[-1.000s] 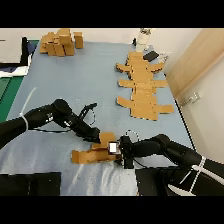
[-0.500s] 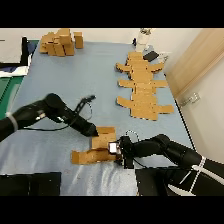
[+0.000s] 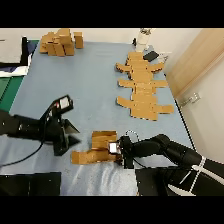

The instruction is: Fold the box.

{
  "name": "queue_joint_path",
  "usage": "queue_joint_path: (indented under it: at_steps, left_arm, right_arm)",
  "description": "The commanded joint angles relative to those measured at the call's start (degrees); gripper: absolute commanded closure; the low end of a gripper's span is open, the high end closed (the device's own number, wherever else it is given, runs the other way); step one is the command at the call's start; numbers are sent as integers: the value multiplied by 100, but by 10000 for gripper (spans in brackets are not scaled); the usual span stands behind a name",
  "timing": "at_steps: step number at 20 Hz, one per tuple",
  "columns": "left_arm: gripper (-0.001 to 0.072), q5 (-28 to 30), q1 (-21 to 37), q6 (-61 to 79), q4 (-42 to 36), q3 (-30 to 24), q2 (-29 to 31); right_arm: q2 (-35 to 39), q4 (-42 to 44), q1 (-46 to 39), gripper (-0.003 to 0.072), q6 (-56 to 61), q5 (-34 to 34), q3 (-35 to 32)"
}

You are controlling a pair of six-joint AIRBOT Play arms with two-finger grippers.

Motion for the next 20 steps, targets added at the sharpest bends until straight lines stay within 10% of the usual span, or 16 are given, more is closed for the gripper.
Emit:
queue_joint_path:
  at_steps: [1,6,20]
  left_arm:
    - [-11,116,70,699,188,-673,503]
    - [-11,1440,216,3027,-1252,-2286,262]
    - [-11,2964,-1552,2962,-1582,-2277,-597]
  right_arm:
    - [-4,-9,2,112,0,-4,-2]
    - [-4,-55,2,112,2,-2,-2]
    - [-4,-55,2,112,0,-2,-2]
